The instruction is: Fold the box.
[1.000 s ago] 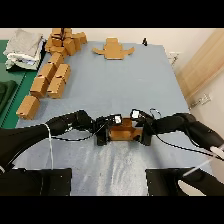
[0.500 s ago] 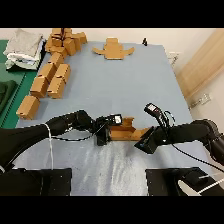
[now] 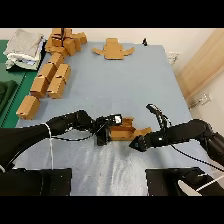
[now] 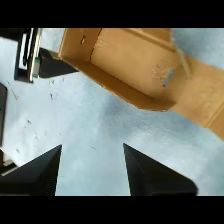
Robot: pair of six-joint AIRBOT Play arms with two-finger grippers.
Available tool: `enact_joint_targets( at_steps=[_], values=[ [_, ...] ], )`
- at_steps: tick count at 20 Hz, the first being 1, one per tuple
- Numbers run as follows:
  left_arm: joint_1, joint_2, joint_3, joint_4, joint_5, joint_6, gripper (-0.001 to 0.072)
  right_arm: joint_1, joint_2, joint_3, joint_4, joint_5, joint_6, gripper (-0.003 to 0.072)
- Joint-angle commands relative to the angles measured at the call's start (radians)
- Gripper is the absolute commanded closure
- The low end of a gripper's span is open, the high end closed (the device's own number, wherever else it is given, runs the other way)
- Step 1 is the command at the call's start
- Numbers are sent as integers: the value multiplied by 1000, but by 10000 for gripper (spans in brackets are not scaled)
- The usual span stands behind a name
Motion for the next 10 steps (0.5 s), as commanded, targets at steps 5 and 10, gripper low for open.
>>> enact_joint_targets(
  at_steps=[5,10],
  values=[
    [0,1,0,0,0,0,230,1,-60,55,74,109,117,685],
    [0,1,0,0,0,0,230,0,-310,242,70,168,-27,685]
  ],
)
